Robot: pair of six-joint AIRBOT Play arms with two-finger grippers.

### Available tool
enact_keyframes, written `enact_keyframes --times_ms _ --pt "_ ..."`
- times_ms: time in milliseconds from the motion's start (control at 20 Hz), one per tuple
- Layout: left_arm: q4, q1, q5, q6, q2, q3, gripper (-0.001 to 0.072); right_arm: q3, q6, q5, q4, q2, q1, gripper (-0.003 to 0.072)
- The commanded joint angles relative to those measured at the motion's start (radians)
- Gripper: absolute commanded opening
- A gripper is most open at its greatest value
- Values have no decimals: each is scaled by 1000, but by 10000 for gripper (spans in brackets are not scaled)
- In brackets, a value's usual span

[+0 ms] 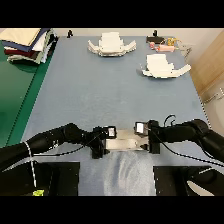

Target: Fold the box.

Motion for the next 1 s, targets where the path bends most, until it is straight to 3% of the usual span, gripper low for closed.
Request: enact_keyframes --times_ms 0,100,250,350,450,600,800,950 --pt "-2 0 0 -2 0 0 387 35 338 -130 -223 100 0 720" --pt "-2 0 0 -2 0 0 387 43 500 -223 -286 138 0 720" --pt "-2 0 0 -2 0 0 387 44 687 -334 -248 163 2 686" --pt "-2 0 0 -2 0 0 387 48 764 -377 -58 163 2 421" --pt "-2 0 0 -2 0 0 387 48 777 -339 176 152 2 3" --pt "-2 0 -1 -2 0 0 388 48 777 -146 402 107 2 2" --pt "-2 0 0 -2 0 0 388 77 847 145 423 15 2 2" --pt "-2 0 0 -2 0 1 387 87 874 248 390 -48 0 2"
